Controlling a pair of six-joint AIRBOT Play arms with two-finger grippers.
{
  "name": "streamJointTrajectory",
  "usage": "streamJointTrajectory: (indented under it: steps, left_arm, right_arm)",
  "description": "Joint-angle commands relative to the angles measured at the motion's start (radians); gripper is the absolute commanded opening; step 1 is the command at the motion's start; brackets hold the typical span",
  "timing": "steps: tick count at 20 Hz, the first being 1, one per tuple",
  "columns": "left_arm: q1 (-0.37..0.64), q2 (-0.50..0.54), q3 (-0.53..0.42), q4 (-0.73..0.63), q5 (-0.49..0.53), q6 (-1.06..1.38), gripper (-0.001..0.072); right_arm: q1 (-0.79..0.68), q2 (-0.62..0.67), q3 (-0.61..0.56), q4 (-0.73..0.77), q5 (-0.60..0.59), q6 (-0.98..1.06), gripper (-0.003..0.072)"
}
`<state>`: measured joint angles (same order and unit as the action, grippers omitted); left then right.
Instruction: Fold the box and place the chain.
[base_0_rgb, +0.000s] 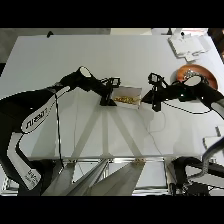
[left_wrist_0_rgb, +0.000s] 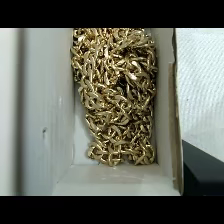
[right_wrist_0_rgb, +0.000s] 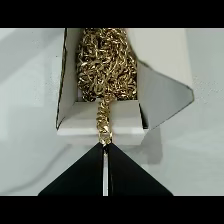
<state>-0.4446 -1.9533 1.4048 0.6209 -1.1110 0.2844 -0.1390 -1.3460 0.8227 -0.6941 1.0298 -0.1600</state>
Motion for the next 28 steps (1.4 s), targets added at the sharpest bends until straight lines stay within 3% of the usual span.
streamJointTrajectory:
  steps: [1,7,12,13,15,18,22,24,28]
  left_arm:
    - [0.0,0.0,0.001,0.0,0.0,0.0,0.0151]
    - [0.0,0.0,0.001,0.0,0.0,0.0,0.0151]
    - [0.0,0.0,0.001,0.0,0.0,0.0,0.0151]
    - [0.0,0.0,0.001,0.0,0.0,0.0,0.0151]
    - [0.0,0.0,0.001,0.0,0.0,0.0,0.0151]
    - [0.0,0.001,0.001,0.0,0.0,0.0,0.0151]
    - [0.0,0.001,0.001,0.0,0.0,0.0,0.0151]
    - [0.0,0.0,0.001,0.0,0.0,0.0,0.0151]
    - [0.0,0.0,0.001,0.0,0.0,0.0,0.0151]
  right_arm:
    - [0.001,0.079,0.0,-0.055,0.002,0.034,0.0011]
    - [0.004,0.129,0.0,0.175,0.005,0.032,0.0012]
    - [0.047,0.117,0.0,0.164,0.001,0.032,0.0019]
    - [0.053,0.116,0.0,0.163,0.003,0.032,0.0066]
    - [0.055,0.116,0.002,0.164,0.032,0.032,0.0242]
    - [0.055,0.116,0.033,0.164,0.145,0.038,0.0237]
    - [0.055,0.116,0.157,0.165,0.267,0.198,0.0218]
    - [0.055,0.116,0.214,0.165,0.254,0.256,0.0218]
    - [0.055,0.085,0.262,0.164,0.077,0.463,0.0218]
